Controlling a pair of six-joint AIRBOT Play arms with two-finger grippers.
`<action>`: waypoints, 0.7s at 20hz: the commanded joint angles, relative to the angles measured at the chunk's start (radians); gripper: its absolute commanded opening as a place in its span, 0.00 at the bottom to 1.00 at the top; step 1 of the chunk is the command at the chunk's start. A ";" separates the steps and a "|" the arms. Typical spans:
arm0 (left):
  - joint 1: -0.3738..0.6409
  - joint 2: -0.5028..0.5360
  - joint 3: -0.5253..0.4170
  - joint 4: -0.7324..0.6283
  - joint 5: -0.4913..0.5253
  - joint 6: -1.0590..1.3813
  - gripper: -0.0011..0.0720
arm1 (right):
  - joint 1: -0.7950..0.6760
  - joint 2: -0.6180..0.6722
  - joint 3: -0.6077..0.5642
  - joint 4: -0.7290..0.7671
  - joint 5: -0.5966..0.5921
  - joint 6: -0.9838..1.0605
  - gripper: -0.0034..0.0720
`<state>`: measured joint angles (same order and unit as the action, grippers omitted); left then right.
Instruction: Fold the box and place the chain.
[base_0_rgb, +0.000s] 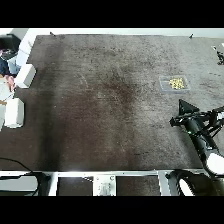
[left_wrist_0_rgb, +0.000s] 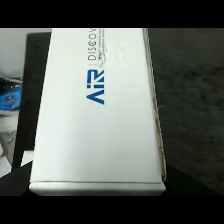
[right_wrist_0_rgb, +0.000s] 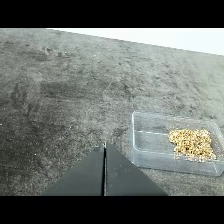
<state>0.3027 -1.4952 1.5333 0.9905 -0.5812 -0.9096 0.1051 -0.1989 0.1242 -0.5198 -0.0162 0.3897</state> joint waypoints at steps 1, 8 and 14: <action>0.016 -0.027 -0.163 0.051 0.185 -0.103 0.02 | 0.000 -0.001 0.000 0.000 0.000 0.000 0.06; 0.016 -0.212 -0.174 -0.388 0.190 0.393 0.02 | 0.000 -0.001 0.000 0.000 0.001 0.000 0.06; 0.016 -0.316 -0.174 -0.457 0.192 0.465 0.02 | 0.000 -0.001 0.000 0.001 0.000 0.000 0.06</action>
